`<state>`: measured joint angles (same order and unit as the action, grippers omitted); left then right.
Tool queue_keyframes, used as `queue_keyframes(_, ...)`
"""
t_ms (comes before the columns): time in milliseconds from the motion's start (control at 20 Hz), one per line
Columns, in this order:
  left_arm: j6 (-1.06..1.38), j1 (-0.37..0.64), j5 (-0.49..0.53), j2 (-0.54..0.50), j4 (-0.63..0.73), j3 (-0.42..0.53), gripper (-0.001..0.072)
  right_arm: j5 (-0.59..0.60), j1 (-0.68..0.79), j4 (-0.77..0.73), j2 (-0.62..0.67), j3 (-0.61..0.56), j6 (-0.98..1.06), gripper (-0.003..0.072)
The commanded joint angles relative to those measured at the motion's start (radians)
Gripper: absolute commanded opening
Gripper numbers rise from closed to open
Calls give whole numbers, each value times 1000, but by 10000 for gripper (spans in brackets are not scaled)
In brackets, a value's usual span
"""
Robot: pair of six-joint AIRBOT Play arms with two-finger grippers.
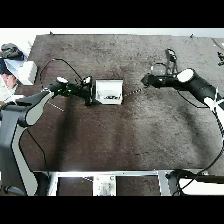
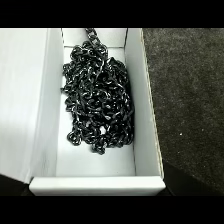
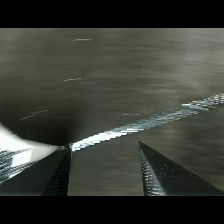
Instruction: Fold the box and place the chain.
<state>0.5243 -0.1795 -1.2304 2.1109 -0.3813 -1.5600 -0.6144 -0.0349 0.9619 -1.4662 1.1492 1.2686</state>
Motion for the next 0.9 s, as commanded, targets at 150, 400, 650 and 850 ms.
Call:
queue_keyframes(150, 0, 0, 0, 0, 0, 0, 470, 164, 74, -66, -175, -11, 51, 459)
queue_keyframes(400, 0, 0, 0, 0, 0, 0, 470, 196, 42, -114, -295, 75, 45, 458)
queue_keyframes(650, 0, 0, 0, 0, 0, 0, 470, 184, 42, -159, -336, 122, 45, 30)
queue_keyframes(850, 0, 0, 0, 0, 0, 0, 470, 84, 21, -158, -262, 122, -8, 12)
